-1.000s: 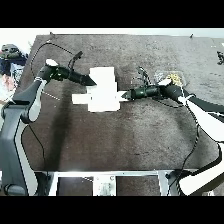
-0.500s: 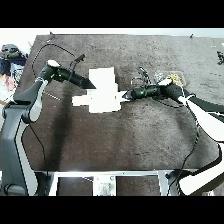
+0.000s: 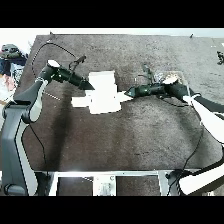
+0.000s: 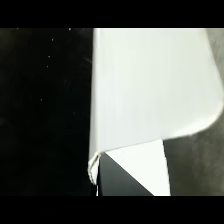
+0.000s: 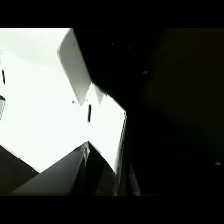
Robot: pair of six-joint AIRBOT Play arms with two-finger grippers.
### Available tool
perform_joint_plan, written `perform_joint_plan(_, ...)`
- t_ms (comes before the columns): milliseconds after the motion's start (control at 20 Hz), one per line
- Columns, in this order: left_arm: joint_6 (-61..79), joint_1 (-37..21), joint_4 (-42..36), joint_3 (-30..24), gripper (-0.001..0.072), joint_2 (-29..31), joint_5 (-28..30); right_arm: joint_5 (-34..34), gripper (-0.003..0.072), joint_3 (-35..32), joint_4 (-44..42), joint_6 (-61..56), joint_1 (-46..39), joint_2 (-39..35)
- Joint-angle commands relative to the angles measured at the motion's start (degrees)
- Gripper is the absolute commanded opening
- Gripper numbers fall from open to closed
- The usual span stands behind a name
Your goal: Fold the box and place the chain.
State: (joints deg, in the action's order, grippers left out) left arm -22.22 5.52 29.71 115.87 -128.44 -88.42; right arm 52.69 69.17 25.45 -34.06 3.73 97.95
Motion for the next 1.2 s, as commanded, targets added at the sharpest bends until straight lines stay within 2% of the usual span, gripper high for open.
perform_joint_plan(0, 13.6, 0.0, -0.8, 0.1, 0.0010, 0.0, 0.4, 0.0, 0.0265, 0.0, 0.0, 0.0, -4.0, -3.3)
perform_joint_plan(150, 22.7, 0.0, -3.8, 0.1, 0.0009, 0.0, 4.2, 0.9, 0.0265, 0.0, 0.0, 0.0, -6.2, -5.6)
perform_joint_plan(400, 27.7, 0.2, -4.7, -1.0, 0.0010, 0.0, 9.5, 2.1, 0.0264, -0.1, 0.0, 0.0, -5.8, -5.9)
perform_joint_plan(650, 30.2, 3.5, 3.2, -1.2, 0.0010, 0.0, 10.1, 1.9, 0.0265, -0.1, 0.0, 4.8, -4.2, -5.9)
perform_joint_plan(850, 30.2, 3.6, 3.1, -1.2, 0.0011, 0.0, 11.6, 2.0, 0.0264, -0.1, 0.0, 7.6, -4.2, -5.9)
perform_joint_plan(1100, 30.2, 3.6, 3.1, -1.2, 0.0012, 0.0, 11.4, 3.0, 0.0272, -0.1, 0.1, 17.5, -3.9, -5.9)
perform_joint_plan(1150, 30.2, 3.6, 3.1, -1.2, 0.0012, 0.0, 11.2, 3.1, 0.0424, -0.1, 0.1, 19.7, -3.8, -5.9)
